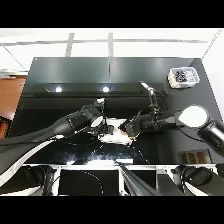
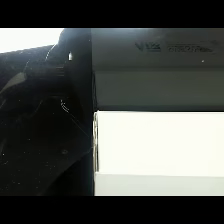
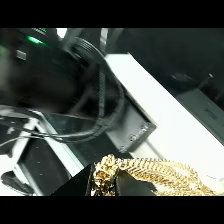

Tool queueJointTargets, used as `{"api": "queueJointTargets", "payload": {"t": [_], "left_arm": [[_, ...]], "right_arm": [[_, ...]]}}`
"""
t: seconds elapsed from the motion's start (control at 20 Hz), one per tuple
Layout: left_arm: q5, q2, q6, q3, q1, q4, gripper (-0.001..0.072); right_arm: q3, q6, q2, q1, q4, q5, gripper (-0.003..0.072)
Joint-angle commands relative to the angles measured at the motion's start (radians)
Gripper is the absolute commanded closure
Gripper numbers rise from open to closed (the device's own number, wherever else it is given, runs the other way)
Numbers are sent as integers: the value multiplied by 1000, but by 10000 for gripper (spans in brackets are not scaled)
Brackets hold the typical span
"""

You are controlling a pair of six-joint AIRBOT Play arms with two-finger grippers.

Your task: Fold the box and place the chain.

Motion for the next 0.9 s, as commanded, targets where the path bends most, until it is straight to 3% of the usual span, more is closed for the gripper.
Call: {"api": "queueJointTargets", "payload": {"t": [0.0,0.1,0.2,0.35,0.55,0.7,0.75,0.85], "left_arm": [[0,0,0,0,1,0,676],[0,0,0,0,1,0,676],[0,0,0,0,1,0,677],[-1,0,0,0,1,0,676],[-16,0,0,0,1,0,676],[-21,0,0,0,1,3,676],[-21,0,0,0,1,3,676],[-21,0,0,0,1,3,677]], "right_arm": [[-38,-4,-18,3,-5,-37,648],[-38,-4,-38,3,-4,-45,645],[-37,-3,-36,-11,-4,-36,205],[-31,-19,17,-146,-49,96,180],[-55,-42,157,-382,-301,218,181],[-191,-204,181,-400,-315,80,173],[-241,-281,180,-383,-299,12,-30],[-337,-496,180,-316,-292,-127,-23]]}}
